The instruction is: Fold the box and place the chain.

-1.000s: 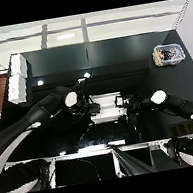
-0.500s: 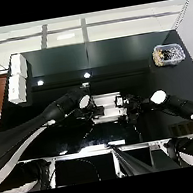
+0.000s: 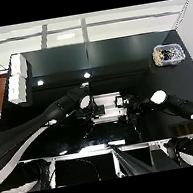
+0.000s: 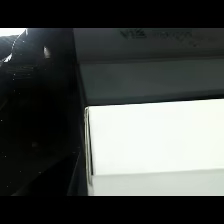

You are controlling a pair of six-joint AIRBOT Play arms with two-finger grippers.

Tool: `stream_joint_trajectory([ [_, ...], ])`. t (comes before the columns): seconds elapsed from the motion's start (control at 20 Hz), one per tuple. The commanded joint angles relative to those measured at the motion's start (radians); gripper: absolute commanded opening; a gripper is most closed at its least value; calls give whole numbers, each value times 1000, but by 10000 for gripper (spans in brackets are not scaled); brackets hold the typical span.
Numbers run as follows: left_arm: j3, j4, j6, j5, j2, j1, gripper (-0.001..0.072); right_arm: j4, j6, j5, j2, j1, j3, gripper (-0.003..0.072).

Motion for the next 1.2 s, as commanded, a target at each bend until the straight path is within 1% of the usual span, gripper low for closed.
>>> stream_joint_trajectory([
  [0.0,0,2,-4,4,-1,0,276,0,0,0,0,1,0,422],
  [0.65,19,30,-4,-27,-1,1,274,0,0,0,0,1,0,422],
  [0.7,19,29,-6,-26,-1,1,259,0,0,0,0,1,0,422],
  [0.75,19,29,-10,-22,-1,0,156,0,0,0,0,1,0,422],
  [0.8,20,28,-15,-17,-1,0,117,0,0,-1,0,1,0,422],
  [0.85,20,28,-19,-14,-1,0,24,0,0,-1,0,1,0,423],
  [1.05,23,28,-19,-15,-1,0,26,0,0,-1,0,1,0,422],
  [1.1,25,25,-19,-15,-1,0,79,0,0,-1,0,1,0,422],
  [1.15,29,21,-19,-23,-1,0,270,1,0,-1,0,1,0,422],
])
